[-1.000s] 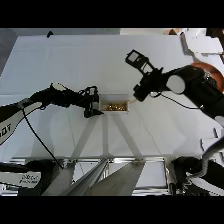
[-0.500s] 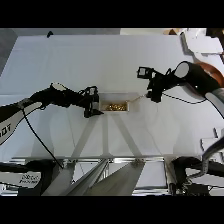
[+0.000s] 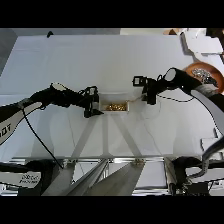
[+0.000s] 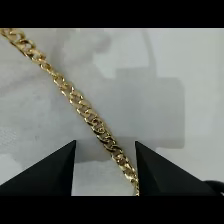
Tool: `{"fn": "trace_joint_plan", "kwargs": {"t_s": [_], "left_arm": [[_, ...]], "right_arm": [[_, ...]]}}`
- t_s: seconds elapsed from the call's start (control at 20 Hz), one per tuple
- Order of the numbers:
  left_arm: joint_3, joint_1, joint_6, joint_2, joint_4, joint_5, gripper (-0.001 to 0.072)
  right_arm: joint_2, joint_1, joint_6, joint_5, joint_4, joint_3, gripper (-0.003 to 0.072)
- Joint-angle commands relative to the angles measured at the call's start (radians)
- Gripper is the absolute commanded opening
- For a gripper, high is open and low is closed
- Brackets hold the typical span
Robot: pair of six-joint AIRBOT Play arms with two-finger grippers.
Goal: Fold the box and place the chain.
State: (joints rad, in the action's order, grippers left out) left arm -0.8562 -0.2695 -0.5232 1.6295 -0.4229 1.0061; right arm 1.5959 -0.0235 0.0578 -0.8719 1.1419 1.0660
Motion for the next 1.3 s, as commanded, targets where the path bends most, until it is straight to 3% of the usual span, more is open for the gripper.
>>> {"fn": "trace_joint_plan", "kwargs": {"t_s": [0.0,0.05,0.2,0.4,0.55,0.85,1.25], "left_arm": [[0.0,0.0,0.0,0.0,0.0,0.0,0.0276],[0.0,0.0,0.0,0.0,0.0,0.0,0.0276],[0.0,0.0,0.0,0.0,0.0,0.0,0.0276],[0.0,0.0,0.0,0.0,0.0,0.0,0.0276],[0.0,0.0,0.0,0.0,0.0,0.0,0.0276],[0.0,0.0,0.0,0.0,0.0,0.0,0.0276],[0.0,0.0,0.0,0.0,0.0,0.0,0.0276]], "right_arm": [[0.014,-0.025,-0.011,0.081,-0.003,0.0,0.0222],[0.014,-0.03,-0.01,0.077,-0.003,0.0,0.0141],[0.014,-0.035,-0.004,0.037,-0.002,0.0,0.0011],[0.013,-0.036,0.01,-0.058,0.004,0.0,0.0011],[-0.012,-0.036,0.162,-0.068,0.005,0.0,0.001],[-0.18,-0.069,0.445,-0.071,0.005,0.0,0.0009],[-0.33,-0.303,0.635,-0.05,-0.043,0.0,0.0009]]}}
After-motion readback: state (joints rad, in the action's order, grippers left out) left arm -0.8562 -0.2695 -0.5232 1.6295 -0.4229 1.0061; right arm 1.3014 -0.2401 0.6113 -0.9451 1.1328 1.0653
